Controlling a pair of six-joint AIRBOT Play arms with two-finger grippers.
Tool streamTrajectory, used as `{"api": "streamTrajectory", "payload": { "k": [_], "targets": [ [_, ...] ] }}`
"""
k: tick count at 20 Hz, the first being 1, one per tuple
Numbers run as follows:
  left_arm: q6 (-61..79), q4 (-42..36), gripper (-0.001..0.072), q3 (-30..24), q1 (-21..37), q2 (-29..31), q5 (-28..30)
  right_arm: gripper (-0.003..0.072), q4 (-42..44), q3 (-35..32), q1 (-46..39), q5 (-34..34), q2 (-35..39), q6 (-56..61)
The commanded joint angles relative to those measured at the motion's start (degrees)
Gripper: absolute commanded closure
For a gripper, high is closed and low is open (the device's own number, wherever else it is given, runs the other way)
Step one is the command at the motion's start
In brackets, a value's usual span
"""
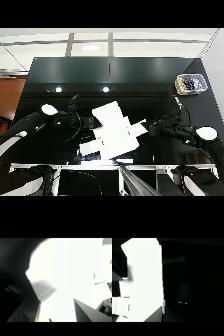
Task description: Fold the box and place the chain.
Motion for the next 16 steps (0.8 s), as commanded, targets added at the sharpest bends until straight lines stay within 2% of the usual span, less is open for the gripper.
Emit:
{"api": "streamTrajectory", "payload": {
  "k": [1, 3, 6, 7, 9, 12, 14, 16],
  "targets": [
    [13.7, -9.5, 0.0, 1.5, 0.7, -5.5, -6.7, 0.0669, -0.2, 0.0, 0.2, 0.0, 0.0, 0.4],
    [20.6, -14.0, 0.0, 3.1, 1.2, -8.5, -13.2, 0.0669, -0.2, 0.0, 0.2, 0.0, 0.0, 0.6],
    [22.2, -11.2, 0.0003, 6.5, 1.2, -13.2, -19.6, 0.0669, -0.5, 0.0, 0.2, -0.1, 0.0, 0.6],
    [22.1, -8.5, 0.0036, 7.8, 1.1, -14.4, -21.2, 0.0669, -0.6, 0.0, 0.2, -0.1, 0.0, 0.6],
    [21.7, -4.5, 0.0198, 9.9, 0.9, -16.5, -23.0, 0.0669, -0.6, 0.0, 0.2, -0.1, 0.0, 0.6],
    [21.7, -0.8, 0.0216, 12.4, -0.2, -17.7, -22.8, 0.0669, -0.6, 0.0, 0.2, -0.1, 0.0, 0.6],
    [21.8, 0.2, 0.0436, 13.7, -0.3, -17.7, -22.3, 0.0669, -0.6, 0.0, 0.2, -0.1, 0.0, 0.6],
    [22.0, 0.2, 0.0447, 14.5, 0.2, -17.7, -22.3, 0.0669, -0.6, 0.0, 0.2, -0.1, 0.0, 0.6]
  ]
}}
